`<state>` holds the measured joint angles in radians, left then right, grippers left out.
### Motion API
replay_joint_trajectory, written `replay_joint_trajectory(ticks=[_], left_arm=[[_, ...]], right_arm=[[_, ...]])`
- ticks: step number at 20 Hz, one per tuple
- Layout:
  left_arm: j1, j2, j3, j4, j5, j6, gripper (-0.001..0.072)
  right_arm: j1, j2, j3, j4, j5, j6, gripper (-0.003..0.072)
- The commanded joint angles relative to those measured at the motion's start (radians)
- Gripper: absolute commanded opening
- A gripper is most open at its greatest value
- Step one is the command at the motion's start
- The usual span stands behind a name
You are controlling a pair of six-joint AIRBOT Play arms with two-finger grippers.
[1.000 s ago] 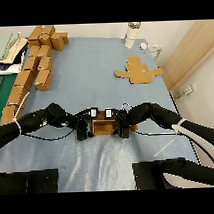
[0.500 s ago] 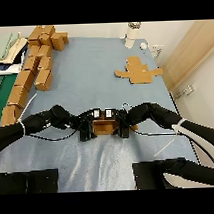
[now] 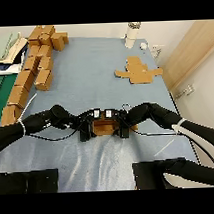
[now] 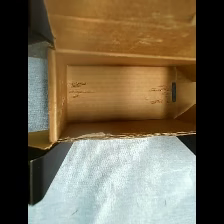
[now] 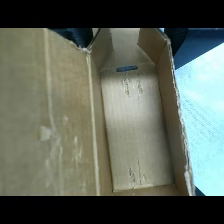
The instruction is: Fold the box.
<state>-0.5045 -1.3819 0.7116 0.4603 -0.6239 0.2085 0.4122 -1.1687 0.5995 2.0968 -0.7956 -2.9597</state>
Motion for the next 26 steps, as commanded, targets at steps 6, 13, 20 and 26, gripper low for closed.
replay_joint_trajectory(ticks=[6,13,20,26], left_arm=[[-0.001,0.0,0.0,0.007,-0.005,0.003,0.0466],[-0.001,0.0,0.004,0.003,-0.006,0.003,0.0466],[-0.001,0.0,0.004,0.003,-0.007,0.003,0.0466],[-0.001,0.0,0.004,0.003,-0.007,0.003,0.0466]], right_arm=[[0.001,0.0,0.0,0.001,0.001,0.001,0.0463],[0.001,0.0,0.0,0.001,0.001,0.001,0.0463],[0.001,0.0,0.0,0.001,0.001,0.001,0.0463],[0.001,0.017,0.0,0.016,-0.005,0.015,0.0719]])
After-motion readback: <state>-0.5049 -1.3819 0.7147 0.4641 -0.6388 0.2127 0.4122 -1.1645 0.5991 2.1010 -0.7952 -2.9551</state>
